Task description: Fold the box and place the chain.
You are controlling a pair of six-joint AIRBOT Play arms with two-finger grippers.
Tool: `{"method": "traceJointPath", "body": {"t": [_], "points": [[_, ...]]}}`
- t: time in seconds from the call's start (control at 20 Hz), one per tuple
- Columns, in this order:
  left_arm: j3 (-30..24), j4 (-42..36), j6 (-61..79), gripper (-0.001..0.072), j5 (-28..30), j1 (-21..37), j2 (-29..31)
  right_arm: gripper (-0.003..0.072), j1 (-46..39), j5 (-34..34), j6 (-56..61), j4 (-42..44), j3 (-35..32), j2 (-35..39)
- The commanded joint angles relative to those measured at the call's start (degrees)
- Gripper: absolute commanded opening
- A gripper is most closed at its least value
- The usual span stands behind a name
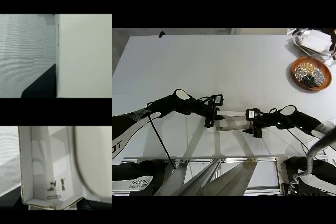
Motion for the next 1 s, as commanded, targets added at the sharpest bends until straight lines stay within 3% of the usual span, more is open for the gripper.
{"method": "traceJointPath", "body": {"t": [0.0, 0.65, 0.7, 0.75, 0.85, 0.9, 0.95], "points": [[0.00, 0.02, 0.00, 0.0012, 0.02, 0.02, 0.00, 0.0397, 0.02, 0.07, 0.02, -0.02, 0.02, -0.02], [0.00, 0.02, 0.00, 0.0015, 0.28, 0.07, 0.02, 0.0397, 0.02, 0.07, 0.02, -0.02, 0.02, -0.02], [0.00, 0.00, 0.02, 0.0051, 0.26, 0.13, 0.02, 0.0397, 0.02, 0.07, 0.02, -0.02, 0.02, -0.02], [0.00, 0.02, 0.00, 0.0184, 0.26, 0.15, 0.11, 0.0397, 0.02, 0.07, 0.02, -0.02, 0.02, -0.02], [0.00, -0.02, 0.00, 0.0525, 0.39, 0.15, 0.57, 0.0397, 0.02, 0.07, 0.02, -0.02, 0.02, -0.02], [0.00, 0.04, -0.02, 0.0588, 0.55, 0.20, 0.98, 0.0397, 0.02, 0.07, 0.02, -0.02, 0.02, -0.02], [0.00, 0.09, -0.04, 0.0589, 0.39, 0.52, 1.53, 0.0397, 0.02, 0.07, 0.02, -0.02, 0.02, -0.02]]}}
